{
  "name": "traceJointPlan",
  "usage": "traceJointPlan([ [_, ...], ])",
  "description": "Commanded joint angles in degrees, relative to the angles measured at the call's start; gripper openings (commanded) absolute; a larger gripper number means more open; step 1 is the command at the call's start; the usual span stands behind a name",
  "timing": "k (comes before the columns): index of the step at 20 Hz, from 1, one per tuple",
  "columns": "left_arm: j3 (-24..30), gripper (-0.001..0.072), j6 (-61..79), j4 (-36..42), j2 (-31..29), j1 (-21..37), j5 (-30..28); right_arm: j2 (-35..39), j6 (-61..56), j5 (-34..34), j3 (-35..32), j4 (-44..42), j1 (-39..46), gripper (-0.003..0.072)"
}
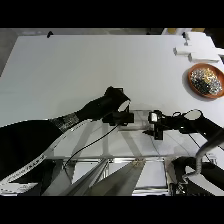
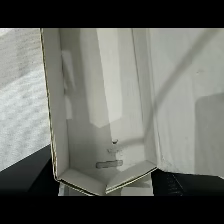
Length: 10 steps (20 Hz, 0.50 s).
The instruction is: Fold the box and place the chain.
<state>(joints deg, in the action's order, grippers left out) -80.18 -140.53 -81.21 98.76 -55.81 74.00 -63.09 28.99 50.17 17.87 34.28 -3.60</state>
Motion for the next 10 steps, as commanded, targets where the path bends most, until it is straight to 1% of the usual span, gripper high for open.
traceJointPlan([
  [1, -1.1, 0.0269, 0.3, -2.0, 1.1, -0.3, 2.8, 0.0, 0.0, 0.0, 0.0, 0.0, 0.0, 0.0316],
  [5, -1.1, 0.0268, 0.3, -1.8, 2.4, -0.9, 3.0, 0.0, 0.0, 0.0, 0.0, 0.0, 0.0, 0.0316],
  [6, -1.1, 0.0237, 0.3, -1.8, 2.8, -1.0, 2.9, 0.0, 0.0, 0.0, 0.0, 0.0, 0.0, 0.0316],
  [7, -1.1, 0.0156, 0.3, -1.8, 3.0, -1.2, 2.8, 0.0, 0.0, 0.0, 0.0, 0.0, 0.0, 0.0316],
  [8, -1.1, 0.0132, 0.3, -1.8, 3.1, -1.4, 2.4, 0.0, 0.0, 0.0, 0.0, 0.0, 0.0, 0.0316],
  [10, -1.1, 0.0132, -0.2, -1.8, 3.3, -1.6, 1.8, 0.0, 0.0, 0.0, 0.0, 0.0, 0.0, 0.0316],
])
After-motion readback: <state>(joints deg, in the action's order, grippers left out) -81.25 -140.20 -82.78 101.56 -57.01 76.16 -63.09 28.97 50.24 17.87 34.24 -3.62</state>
